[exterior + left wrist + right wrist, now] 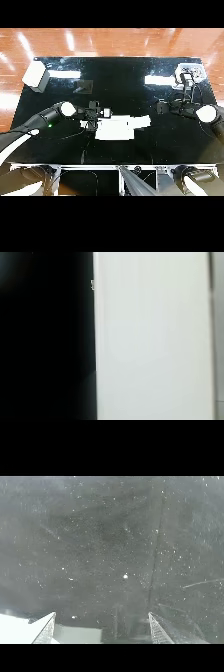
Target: Fold the box and place the chain.
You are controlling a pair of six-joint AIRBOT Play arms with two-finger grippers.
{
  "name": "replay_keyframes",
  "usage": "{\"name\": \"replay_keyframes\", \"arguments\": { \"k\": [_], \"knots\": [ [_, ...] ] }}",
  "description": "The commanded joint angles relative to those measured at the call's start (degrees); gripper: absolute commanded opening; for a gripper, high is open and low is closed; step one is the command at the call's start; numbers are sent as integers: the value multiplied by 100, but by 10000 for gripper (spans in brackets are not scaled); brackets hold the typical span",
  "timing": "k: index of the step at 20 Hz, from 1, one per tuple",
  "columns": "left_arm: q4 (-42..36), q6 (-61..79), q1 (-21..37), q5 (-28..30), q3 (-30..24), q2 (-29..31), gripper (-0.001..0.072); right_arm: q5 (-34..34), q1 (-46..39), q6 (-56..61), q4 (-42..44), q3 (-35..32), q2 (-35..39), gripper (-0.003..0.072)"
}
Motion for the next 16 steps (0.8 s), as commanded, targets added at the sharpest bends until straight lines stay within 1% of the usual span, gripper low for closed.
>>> {"name": "replay_keyframes", "arguments": {
  "k": [1, 3, 4, 5, 7, 8, 9, 10, 11, 12, 13, 15, 16],
  "knots": [
    [0, 11, -2, 11, 2, 4, 18, 0, 2, -745, 11, 0, -2, 720],
    [0, 9, -2, 0, 2, 4, 19, 28, 4, -1818, 44, 0, -2, 720],
    [0, 9, -2, 0, 2, 4, 19, 155, 4, -2634, 175, 0, -2, 720],
    [0, 9, -2, 0, 2, 4, 19, 341, 4, -3486, 424, 0, -2, 720],
    [-2, 4, -2, 0, 2, 4, 19, 636, 9, -5049, 1200, 0, -2, 720],
    [-2, 2, -2, 2, 2, 4, 19, 588, 46, -5807, 1388, 0, -4, 720],
    [-2, 2, -2, 0, 2, 4, 19, 437, 114, -6798, 1167, -17, -24, 720],
    [-11, -20, -2, 0, 2, 4, 19, 66, 125, -7514, 881, -57, -79, 720],
    [-24, -26, -2, 0, 2, 4, 19, -330, 111, -7731, 850, -52, -184, 720],
    [-24, -31, -4, -4, 2, 4, 19, -461, 114, -7750, 999, -52, -262, 720],
    [-24, -33, -2, -17, 2, 4, 19, -254, 164, -7912, 1281, -55, -308, 720],
    [-22, -31, -4, -20, 2, 4, 19, 741, 356, -8349, 1770, -55, -310, 720],
    [-22, -31, -2, -17, 2, 4, 19, 1054, 520, -8555, 2116, -74, -295, 720]
  ]
}}
